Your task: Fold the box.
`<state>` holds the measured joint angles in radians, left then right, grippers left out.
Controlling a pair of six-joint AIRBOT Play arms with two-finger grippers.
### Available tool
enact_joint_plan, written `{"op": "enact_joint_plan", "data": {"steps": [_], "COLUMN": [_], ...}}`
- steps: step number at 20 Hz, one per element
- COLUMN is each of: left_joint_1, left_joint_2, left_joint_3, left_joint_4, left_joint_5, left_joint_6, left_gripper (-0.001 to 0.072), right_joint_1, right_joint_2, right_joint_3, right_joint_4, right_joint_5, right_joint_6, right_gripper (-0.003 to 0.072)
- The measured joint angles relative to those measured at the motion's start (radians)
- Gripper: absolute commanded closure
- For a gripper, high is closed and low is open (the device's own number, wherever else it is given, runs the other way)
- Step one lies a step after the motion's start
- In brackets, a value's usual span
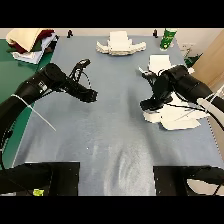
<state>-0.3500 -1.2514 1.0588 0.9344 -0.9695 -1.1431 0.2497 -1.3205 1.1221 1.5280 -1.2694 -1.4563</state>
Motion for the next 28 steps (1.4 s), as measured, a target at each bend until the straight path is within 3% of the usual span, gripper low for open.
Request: {"op": "enact_joint_plan", "data": {"steps": [11,19,20,22,25,28], "left_joint_1": [0.000,0.000,0.000,0.000,0.000,0.000], "left_joint_2": [-0.002,-0.002,-0.002,-0.002,-0.002,-0.002], "left_joint_3": [0.000,0.000,0.000,0.000,0.000,0.000], "left_joint_4": [0.000,0.000,0.000,0.001,0.000,0.000], "left_joint_5": [0.000,0.001,0.000,0.001,0.000,0.001], "left_joint_6": [0.001,0.001,0.001,0.001,0.002,0.002], "left_gripper": [0.0695,0.0695,0.0696,0.0695,0.0696,0.0695], "right_joint_1": [0.000,0.000,0.000,-0.006,-0.084,-0.271], "right_joint_2": [-0.002,-0.002,-0.002,-0.002,-0.002,-0.003], "right_joint_3": [0.000,0.000,0.000,0.018,0.109,0.203], "right_joint_4": [0.001,0.131,0.167,0.208,0.127,0.006], "right_joint_5": [0.002,0.151,0.176,0.188,0.085,-0.045], "right_joint_6": [0.000,0.014,0.020,0.035,0.074,0.080], "right_gripper": [0.0683,0.0682,0.0653,0.0454,0.0433,0.0434]}}
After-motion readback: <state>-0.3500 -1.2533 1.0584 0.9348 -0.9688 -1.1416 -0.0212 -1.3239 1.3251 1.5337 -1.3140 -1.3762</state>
